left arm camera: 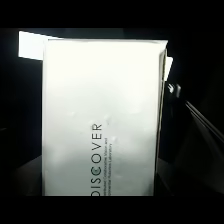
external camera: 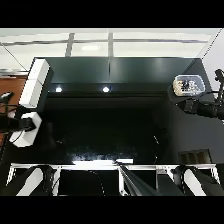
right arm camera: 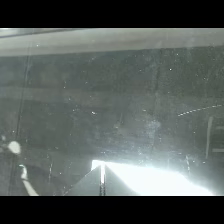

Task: Fold the box and place the chain.

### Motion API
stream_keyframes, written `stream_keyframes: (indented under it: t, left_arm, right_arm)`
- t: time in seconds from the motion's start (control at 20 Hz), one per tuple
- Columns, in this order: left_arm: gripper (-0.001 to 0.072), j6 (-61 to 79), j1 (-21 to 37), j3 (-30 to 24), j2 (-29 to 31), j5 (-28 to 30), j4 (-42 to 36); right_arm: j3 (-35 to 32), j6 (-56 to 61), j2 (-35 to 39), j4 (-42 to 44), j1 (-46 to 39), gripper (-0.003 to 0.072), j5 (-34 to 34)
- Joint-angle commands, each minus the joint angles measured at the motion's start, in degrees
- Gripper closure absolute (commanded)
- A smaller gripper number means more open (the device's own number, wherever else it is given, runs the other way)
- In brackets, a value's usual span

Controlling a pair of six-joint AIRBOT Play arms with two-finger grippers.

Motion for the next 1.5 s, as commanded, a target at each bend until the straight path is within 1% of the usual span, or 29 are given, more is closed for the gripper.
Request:
stream_keyframes:
  t: [0.0, 0.15, 0.25, 0.4, 0.55, 0.8, 1.0, 1.1, 1.15, 1.2, 1.25, 1.35, 1.45]
  left_arm:
    - [0.0375, 11.19, 9.42, 0.13, -0.33, 3.3, -2.69]
    - [0.0376, 16.96, 9.81, 0.13, -0.83, 10.4, -3.41]
    - [0.0377, 17.18, 9.79, 0.24, -3.02, 15.23, -4.44]
    - [0.0377, 24.87, 9.33, 0.61, -7.72, 15.21, -12.15]
    - [0.0377, 25.29, 8.57, 0.61, -10.38, 17.35, -12.0]
    - [0.0378, 25.49, 8.59, 0.59, -11.41, 22.32, -12.0]
    - [0.0377, 25.79, 8.39, 0.61, -13.03, 24.15, -11.56]
    - [0.0374, 25.81, 8.02, 0.61, -13.66, 25.18, -12.87]
    - [0.0303, 25.81, 7.56, 0.61, -13.68, 25.62, -12.9]
    - [0.0041, 25.79, 7.04, 1.09, -13.6, 25.7, -12.17]
    - [-0.0003, 25.49, 6.64, 2.29, -13.49, 25.29, -10.82]
    - [-0.0003, 25.35, 5.88, 6.95, -12.35, 22.05, -10.43]
    - [-0.0003, 25.31, 4.48, 13.11, -10.69, 17.97, -10.99]
  right_arm:
    - [-0.04, -0.02, -0.04, 0.0, 0.0, 0.0666, 0.02]
    - [-0.04, 0.0, -0.04, 0.0, 0.0, 0.0666, 0.09]
    - [-0.02, 0.9, -0.04, 0.02, 0.0, 0.0666, 0.42]
    - [-0.04, 0.87, -0.04, -0.07, 0.0, 0.0666, 0.46]
    - [-0.04, 0.87, -0.04, -0.13, 0.0, 0.0666, 0.31]
    - [-0.04, 0.87, -0.04, -0.24, 0.0, 0.0667, 1.01]
    - [-0.04, 1.09, -0.04, -0.24, 0.0, 0.0667, 1.01]
    - [-0.02, 1.29, -0.04, -0.24, 0.0, 0.0666, 1.01]
    - [-0.04, 1.29, -0.04, -0.24, 0.0, 0.0666, 0.98]
    - [-0.04, 1.29, -0.04, -0.24, 0.0, 0.0667, 0.96]
    - [-0.02, 1.46, -0.04, -0.26, -0.02, 0.0666, 0.96]
    - [0.22, 1.86, -0.02, -0.02, -0.02, 0.0666, 0.92]
    - [2.01, 1.86, -0.02, -0.02, 0.0, 0.0666, 0.31]
